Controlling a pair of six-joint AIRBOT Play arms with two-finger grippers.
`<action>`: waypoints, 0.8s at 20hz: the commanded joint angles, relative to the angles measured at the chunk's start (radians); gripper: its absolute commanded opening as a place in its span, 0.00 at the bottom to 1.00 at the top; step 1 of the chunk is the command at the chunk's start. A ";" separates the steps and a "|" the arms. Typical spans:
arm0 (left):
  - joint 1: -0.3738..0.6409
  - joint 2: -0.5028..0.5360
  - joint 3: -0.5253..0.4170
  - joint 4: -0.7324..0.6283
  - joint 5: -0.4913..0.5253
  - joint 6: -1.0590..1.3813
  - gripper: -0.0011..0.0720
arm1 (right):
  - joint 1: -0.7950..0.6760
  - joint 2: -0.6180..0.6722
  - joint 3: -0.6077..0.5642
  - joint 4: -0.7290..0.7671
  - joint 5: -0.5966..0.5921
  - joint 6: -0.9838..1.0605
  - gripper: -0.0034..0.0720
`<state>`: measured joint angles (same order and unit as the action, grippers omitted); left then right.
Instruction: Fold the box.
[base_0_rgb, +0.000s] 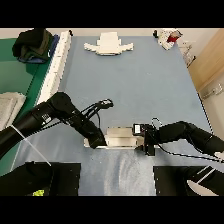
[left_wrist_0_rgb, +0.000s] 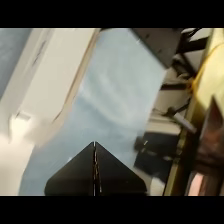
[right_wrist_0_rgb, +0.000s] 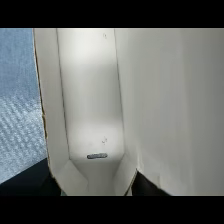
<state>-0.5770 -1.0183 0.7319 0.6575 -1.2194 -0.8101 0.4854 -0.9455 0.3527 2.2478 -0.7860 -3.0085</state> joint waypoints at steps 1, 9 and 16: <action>-0.056 -0.058 0.054 -0.134 0.175 -0.091 0.03 | 0.001 0.000 -0.001 0.000 0.000 0.000 0.68; 0.086 -0.340 0.158 -0.102 0.225 -0.217 0.03 | 0.001 0.000 -0.001 0.000 0.000 0.000 0.68; 0.084 -0.463 0.158 -0.115 0.211 -0.229 0.03 | 0.001 0.000 -0.001 0.000 0.000 0.000 0.68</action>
<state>-0.4953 -1.4471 0.8871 0.5468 -1.0111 -1.0321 0.4854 -0.9459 0.3527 2.2478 -0.7860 -3.0085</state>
